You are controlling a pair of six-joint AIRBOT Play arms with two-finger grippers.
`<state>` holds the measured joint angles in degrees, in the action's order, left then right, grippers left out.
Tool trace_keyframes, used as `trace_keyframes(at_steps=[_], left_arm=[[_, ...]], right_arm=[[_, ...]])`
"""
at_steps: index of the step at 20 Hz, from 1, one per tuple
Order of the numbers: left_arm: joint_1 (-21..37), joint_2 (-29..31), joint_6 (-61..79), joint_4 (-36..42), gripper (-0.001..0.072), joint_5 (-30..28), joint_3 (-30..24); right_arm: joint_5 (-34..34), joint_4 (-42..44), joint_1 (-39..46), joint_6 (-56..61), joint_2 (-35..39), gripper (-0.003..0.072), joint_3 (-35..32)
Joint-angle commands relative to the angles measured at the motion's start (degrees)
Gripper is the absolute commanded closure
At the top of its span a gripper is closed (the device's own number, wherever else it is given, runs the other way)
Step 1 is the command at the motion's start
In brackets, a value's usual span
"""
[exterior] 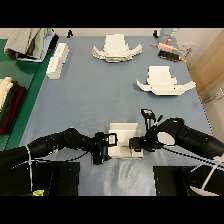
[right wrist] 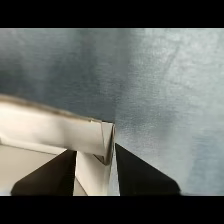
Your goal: Fold the box.
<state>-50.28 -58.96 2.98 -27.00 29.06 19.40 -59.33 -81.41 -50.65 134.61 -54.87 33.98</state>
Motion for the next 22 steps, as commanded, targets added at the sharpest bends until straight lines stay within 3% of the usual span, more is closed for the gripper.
trace_keyframes(at_steps=[1,11,12,14,20,22], left_arm=[[0.0,0.0,0.0,0.0,0.0239,0.0,0.0],[0.0,0.0,0.0,0.0,0.0239,0.0,0.0],[0.0,0.0,0.0,0.0,0.0239,0.0,0.0],[0.0,0.0,0.0,0.0,0.0239,0.0,0.0],[0.0,0.0,0.0,0.0,0.0239,0.0,0.0],[0.0,0.0,0.0,0.0,0.0239,0.0,0.0]], right_arm=[[-0.6,-1.9,-3.0,7.0,-5.2,0.0338,2.0],[-1.1,-2.2,-3.0,8.9,-5.4,0.0345,2.0],[-2.1,-3.4,-3.0,10.1,-5.4,0.0425,2.0],[-3.3,-5.7,-3.0,11.0,-5.4,0.0684,2.0],[-3.2,-6.4,-3.0,9.9,-5.4,0.0680,2.0],[-3.2,-4.4,-3.0,7.8,-5.4,0.0370,2.0]])
